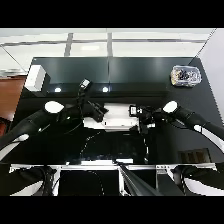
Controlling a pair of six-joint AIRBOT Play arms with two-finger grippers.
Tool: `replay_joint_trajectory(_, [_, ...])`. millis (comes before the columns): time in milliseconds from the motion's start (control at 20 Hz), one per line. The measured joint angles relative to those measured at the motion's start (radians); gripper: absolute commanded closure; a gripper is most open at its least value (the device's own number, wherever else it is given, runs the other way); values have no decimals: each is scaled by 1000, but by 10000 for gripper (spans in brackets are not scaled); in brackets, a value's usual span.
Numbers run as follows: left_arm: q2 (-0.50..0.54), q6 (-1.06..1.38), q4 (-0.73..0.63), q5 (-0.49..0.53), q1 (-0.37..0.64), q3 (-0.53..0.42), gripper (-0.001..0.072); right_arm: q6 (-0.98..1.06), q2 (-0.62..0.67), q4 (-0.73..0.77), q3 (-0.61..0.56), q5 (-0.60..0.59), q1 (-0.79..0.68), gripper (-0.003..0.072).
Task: Fold the box and place the chain.
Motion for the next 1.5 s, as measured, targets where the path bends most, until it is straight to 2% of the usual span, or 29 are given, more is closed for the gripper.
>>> replay_joint_trajectory(200, [-126,10,40,8,-4,98,690,0,0,0,0,0,0,387])
replay_joint_trajectory(350, [-181,-31,78,-6,9,132,690,0,0,1,0,-1,0,388])
replay_joint_trajectory(750, [-235,-135,231,-137,59,180,693,0,0,1,0,-2,0,387])
replay_joint_trajectory(900, [-174,-154,314,-188,96,216,693,3,0,3,0,-4,0,387])
replay_joint_trajectory(1050, [-47,-204,416,-216,134,216,693,4,0,4,0,-5,0,387])
replay_joint_trajectory(1250, [152,-158,485,-230,148,112,687,4,0,5,0,-6,0,387])
replay_joint_trajectory(1400, [239,10,504,-224,150,1,676,4,0,5,0,-7,0,387])
replay_joint_trajectory(1450, [249,83,512,-230,149,-27,434,4,0,5,-1,-7,0,387])
replay_joint_trajectory(1500, [254,164,515,-226,146,-48,-5,4,0,6,-1,-8,1,387])
